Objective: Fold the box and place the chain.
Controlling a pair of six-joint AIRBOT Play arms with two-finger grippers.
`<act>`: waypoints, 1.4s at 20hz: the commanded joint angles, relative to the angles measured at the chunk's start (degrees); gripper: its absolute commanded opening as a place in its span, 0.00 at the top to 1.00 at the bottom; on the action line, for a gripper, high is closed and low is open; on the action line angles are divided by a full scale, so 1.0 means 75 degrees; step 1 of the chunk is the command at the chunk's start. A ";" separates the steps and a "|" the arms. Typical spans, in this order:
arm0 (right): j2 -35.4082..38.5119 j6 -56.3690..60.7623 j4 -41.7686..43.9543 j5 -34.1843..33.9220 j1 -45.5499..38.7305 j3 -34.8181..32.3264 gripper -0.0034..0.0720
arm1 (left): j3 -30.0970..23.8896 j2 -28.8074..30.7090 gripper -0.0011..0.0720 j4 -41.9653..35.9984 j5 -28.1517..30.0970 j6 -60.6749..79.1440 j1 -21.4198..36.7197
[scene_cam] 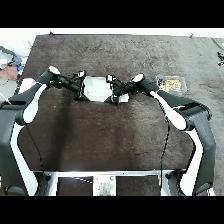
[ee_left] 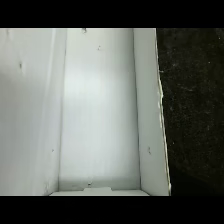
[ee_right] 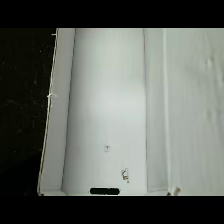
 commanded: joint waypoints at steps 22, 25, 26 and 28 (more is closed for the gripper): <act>0.0003 -0.0003 0.0000 0.0026 0.0009 0.0000 0.33 | 0.0003 -0.0003 0.35 0.0198 0.0102 -0.0047 -0.0006; 0.0003 -0.0003 0.0000 0.0026 0.0009 0.0000 0.33 | 0.0006 -0.0003 0.35 0.0184 0.0431 -0.0047 -0.0006; 0.0003 -0.0003 0.0000 0.0026 0.0009 0.0000 0.33 | 0.0006 -0.0003 0.35 0.0175 0.0493 -0.0050 -0.0006; 0.0003 -0.0003 0.0000 0.0026 0.0009 0.0000 0.33 | 0.0006 -0.0003 0.35 0.0175 0.0490 -0.0050 -0.0006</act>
